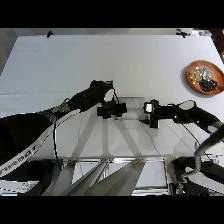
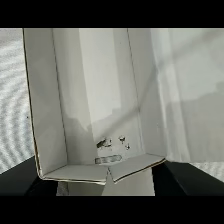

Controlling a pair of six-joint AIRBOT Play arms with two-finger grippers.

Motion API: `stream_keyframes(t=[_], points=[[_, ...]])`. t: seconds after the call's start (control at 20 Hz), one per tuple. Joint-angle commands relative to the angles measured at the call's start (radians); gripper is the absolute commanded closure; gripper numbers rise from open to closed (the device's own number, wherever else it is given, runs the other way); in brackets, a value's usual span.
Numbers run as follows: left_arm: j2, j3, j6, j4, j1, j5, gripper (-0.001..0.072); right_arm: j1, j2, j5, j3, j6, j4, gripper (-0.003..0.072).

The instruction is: Fold the box and place the chain.

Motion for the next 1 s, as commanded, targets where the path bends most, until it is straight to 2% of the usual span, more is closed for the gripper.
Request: stream_keyframes(t=[0.0,0.3,0.4,0.5,0.55,0.85,0.9,0.95], points=[[-0.013,-0.002,-0.055,0.021,-0.001,-0.005,0.0459,0.000,0.000,0.000,0.000,0.000,0.000,0.0120],[-0.048,-0.002,-0.057,0.008,-0.016,0.035,0.0470,0.000,0.000,0.000,0.000,0.000,0.000,0.0120],[-0.051,-0.002,-0.056,0.003,-0.019,0.045,0.0580,0.000,0.000,0.000,0.000,0.000,0.000,0.0120],[-0.051,-0.002,-0.056,0.002,-0.019,0.047,0.0607,0.000,0.000,0.000,0.000,0.000,0.000,0.0120],[-0.051,-0.002,-0.055,0.002,-0.019,0.047,0.0700,0.000,0.000,0.000,0.000,0.000,0.000,0.0120],[-0.051,-0.002,-0.051,0.003,-0.026,0.047,0.0693,0.000,0.000,0.000,0.000,0.000,0.000,0.0120],[-0.051,-0.002,-0.043,0.003,-0.026,0.047,0.0686,0.000,0.000,0.000,0.000,0.000,0.000,0.0120],[-0.051,-0.002,-0.023,0.003,-0.026,0.047,0.0647,0.000,0.000,0.000,0.000,0.000,0.000,0.0120]])
